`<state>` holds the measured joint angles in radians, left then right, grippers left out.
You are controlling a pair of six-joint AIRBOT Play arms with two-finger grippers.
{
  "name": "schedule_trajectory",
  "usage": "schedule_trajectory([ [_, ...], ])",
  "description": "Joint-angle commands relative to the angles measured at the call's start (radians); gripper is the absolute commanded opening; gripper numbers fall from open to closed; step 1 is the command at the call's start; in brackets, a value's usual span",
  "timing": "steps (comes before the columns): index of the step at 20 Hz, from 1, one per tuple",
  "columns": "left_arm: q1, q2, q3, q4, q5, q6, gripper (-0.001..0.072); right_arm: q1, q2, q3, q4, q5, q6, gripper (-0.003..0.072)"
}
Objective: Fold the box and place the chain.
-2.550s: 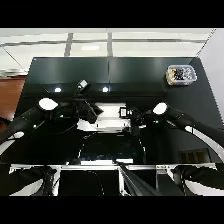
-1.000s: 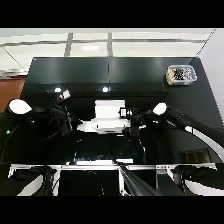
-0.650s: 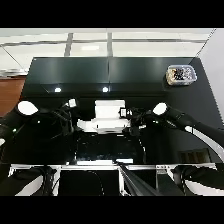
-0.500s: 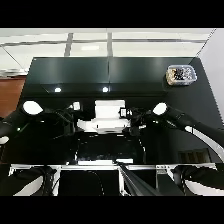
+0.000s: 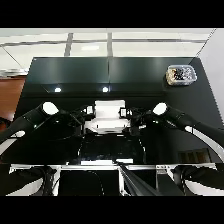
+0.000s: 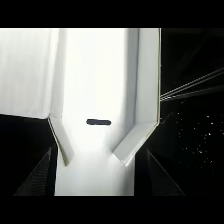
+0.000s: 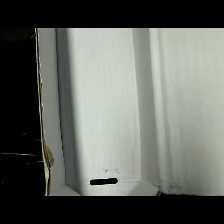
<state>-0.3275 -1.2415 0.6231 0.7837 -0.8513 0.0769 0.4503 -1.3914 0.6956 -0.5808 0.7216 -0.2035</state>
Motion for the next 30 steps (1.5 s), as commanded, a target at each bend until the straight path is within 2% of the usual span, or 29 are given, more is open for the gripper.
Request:
schedule_trajectory([
  [1,-0.009,-0.011,0.005,-0.008,0.014,0.005,0.0672,0.0,0.0,0.0,0.0,0.0,0.0,0.0257],
  [2,-0.009,-0.011,0.007,-0.014,0.014,0.005,0.0619,0.0,0.0,0.0,0.0,0.0,0.0,0.0257],
  [3,-0.009,-0.01,0.009,-0.028,0.01,0.006,0.0396,0.0,0.0,0.0,0.0,0.0,0.0,0.0257],
  [4,-0.011,-0.01,0.013,-0.035,0.011,0.01,0.0327,0.0,0.0,0.0,0.0,0.0,0.0,0.0257],
  [5,-0.012,-0.01,0.016,-0.035,0.011,0.01,0.0327,0.0,0.0,0.0,0.0,0.0,0.0,0.0257],
  [7,-0.016,-0.01,0.024,-0.035,0.003,0.009,0.0219,0.0,0.0,0.0,0.0,0.0,0.0,0.0257],
  [12,-0.059,-0.011,0.025,-0.135,0.018,0.042,0.022,0.0,0.0,0.0,0.0,0.0,0.0,0.0257],
  [15,-0.1,-0.02,0.025,-0.138,0.069,0.045,0.022,0.0,0.0,0.0,0.0,0.0,0.0,0.0257],
  [21,-0.102,-0.044,0.025,-0.141,0.064,0.037,0.0214,0.0,0.0,0.0,0.0,0.0,0.0,0.0257],
  [22,-0.102,-0.044,0.025,-0.141,0.064,0.021,0.013,0.0,0.0,0.0,0.0,0.0,0.0,0.0257],
  [23,-0.102,-0.044,0.025,-0.141,0.062,0.021,0.0136,0.0,0.0,0.0,0.0,0.0,0.0,0.0256],
  [24,-0.103,-0.045,0.025,-0.142,0.063,0.021,0.0293,0.0,0.0,0.0,0.0,0.0,0.0,0.0256],
  [25,-0.103,-0.044,0.025,-0.146,0.061,0.016,0.0485,0.0,0.0,0.0,0.0,0.0,0.0,0.0256],
  [26,-0.102,-0.044,0.026,-0.145,0.057,-0.024,0.0445,0.0,0.0,0.0,0.0,0.0,0.0,0.0256],
  [27,-0.102,-0.044,0.027,-0.145,0.053,-0.042,0.0329,0.0,0.0,0.0,0.0,0.0,0.0,0.0257],
  [29,-0.103,-0.044,0.027,-0.146,0.053,-0.048,0.037,0.0,0.0,0.0,0.0,0.0,0.0,0.0257],
  [30,-0.101,-0.044,0.031,-0.144,0.053,-0.072,0.0251,0.0,0.0,0.0,0.0,0.0,0.0,0.0256],
])
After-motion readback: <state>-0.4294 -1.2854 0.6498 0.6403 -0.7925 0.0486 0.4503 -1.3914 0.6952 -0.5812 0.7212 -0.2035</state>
